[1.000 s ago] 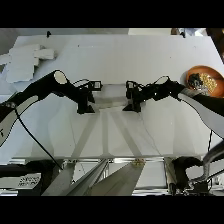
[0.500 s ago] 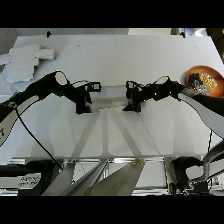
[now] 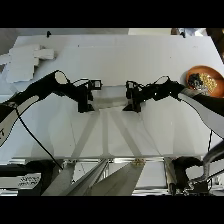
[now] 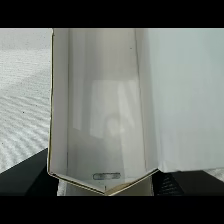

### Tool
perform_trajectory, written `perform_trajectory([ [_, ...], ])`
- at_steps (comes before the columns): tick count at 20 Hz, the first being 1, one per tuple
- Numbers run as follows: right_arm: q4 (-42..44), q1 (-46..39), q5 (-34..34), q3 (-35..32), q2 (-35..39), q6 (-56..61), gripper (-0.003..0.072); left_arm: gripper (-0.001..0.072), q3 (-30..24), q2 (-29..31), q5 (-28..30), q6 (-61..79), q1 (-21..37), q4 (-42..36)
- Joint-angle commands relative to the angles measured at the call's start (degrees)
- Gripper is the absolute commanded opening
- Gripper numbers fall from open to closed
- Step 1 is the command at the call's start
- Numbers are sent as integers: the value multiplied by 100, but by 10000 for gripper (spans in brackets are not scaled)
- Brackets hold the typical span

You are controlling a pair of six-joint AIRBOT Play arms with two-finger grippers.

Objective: Fold the box and place the chain.

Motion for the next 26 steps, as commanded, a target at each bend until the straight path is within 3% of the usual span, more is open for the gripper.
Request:
perform_trajectory([
  [1,2,-2,2,7,2,2,495,565,-2,-4,20,24,-4,-33],
  [3,2,-2,2,7,2,2,495,560,-2,-4,-31,26,-4,-35],
  [5,2,-2,2,7,2,2,495,392,-2,-4,-177,24,-2,-37],
  [9,2,-2,2,7,2,2,495,395,-2,-4,-452,90,-2,-39],
  [12,2,-2,2,7,2,2,495,396,-2,-4,-647,737,-4,-459],
  [15,2,-2,2,7,2,2,495,399,-2,-4,-424,1062,-4,-918],
  [21,2,-2,2,7,2,2,495,397,-2,-4,-299,1073,-2,-890],
  [26,2,-2,2,7,2,2,495,334,-2,-4,63,1073,-4,-894],
])
